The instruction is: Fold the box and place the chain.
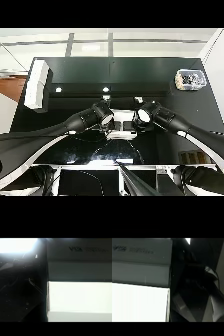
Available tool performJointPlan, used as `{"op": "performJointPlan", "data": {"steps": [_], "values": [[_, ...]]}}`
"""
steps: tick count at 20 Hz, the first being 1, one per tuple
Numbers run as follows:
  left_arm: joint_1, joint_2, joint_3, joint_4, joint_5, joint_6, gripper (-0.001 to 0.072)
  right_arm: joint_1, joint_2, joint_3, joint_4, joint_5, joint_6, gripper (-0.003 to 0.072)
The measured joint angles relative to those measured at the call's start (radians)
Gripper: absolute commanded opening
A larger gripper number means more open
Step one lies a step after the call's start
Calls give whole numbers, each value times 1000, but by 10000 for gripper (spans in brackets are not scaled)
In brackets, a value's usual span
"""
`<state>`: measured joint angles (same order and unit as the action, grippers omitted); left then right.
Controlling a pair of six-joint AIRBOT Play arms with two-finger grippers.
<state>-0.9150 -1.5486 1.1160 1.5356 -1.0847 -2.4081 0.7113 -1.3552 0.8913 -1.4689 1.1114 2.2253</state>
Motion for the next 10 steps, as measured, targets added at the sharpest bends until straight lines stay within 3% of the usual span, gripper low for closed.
{"op": "performJointPlan", "data": {"steps": [5, 6, 10], "values": [[0, 0, 0, 0, 0, 0, 28, 1, -10, 0, 0, 2, 3, 130], [0, 0, 0, 0, 0, -1, 28, 1, -11, 0, 0, 2, 3, 44], [0, 0, 0, 0, 0, -4, 27, 1, -12, 0, -1, -6, 7, 43]]}}
